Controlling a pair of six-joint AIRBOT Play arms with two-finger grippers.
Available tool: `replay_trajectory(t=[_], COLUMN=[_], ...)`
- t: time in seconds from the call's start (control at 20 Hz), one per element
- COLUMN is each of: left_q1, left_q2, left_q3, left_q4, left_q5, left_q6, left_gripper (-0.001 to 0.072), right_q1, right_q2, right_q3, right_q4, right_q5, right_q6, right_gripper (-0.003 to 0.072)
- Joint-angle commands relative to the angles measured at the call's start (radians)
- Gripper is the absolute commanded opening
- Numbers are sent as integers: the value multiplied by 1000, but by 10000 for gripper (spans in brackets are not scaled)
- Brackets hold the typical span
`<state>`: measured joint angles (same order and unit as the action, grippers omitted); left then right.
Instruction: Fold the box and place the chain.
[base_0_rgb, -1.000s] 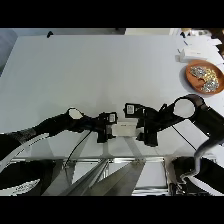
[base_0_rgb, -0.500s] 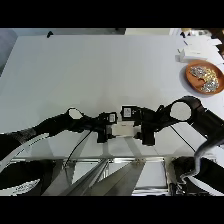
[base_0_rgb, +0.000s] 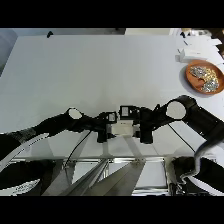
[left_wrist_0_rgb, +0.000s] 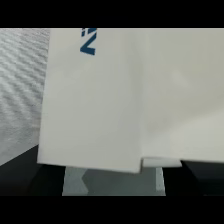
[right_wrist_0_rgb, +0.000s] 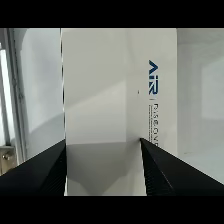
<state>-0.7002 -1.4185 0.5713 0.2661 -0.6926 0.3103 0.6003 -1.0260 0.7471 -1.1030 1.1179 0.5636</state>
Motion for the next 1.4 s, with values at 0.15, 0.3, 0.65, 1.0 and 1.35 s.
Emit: replay_trajectory(t=[0.15,0.3,0.65,1.0,1.35], left_q1=[0,0,0,0,0], left_q2=[0,0,1,0,0], left_q3=[0,0,0,0,0], left_q4=[3,3,3,3,3], left_q5=[0,0,-3,-3,-3], left_q6=[4,4,4,4,4], left_gripper=[111,111,111,111,111], right_q1=[1,1,1,1,1], right_q2=[-3,11,17,19,-51], right_q3=[-3,-2,15,112,116], right_q4=[-2,-2,55,105,171], right_q5=[-44,-54,-27,-30,-42], right_q6=[3,3,-44,-77,-107], right_gripper=[457,486,487,486,482])
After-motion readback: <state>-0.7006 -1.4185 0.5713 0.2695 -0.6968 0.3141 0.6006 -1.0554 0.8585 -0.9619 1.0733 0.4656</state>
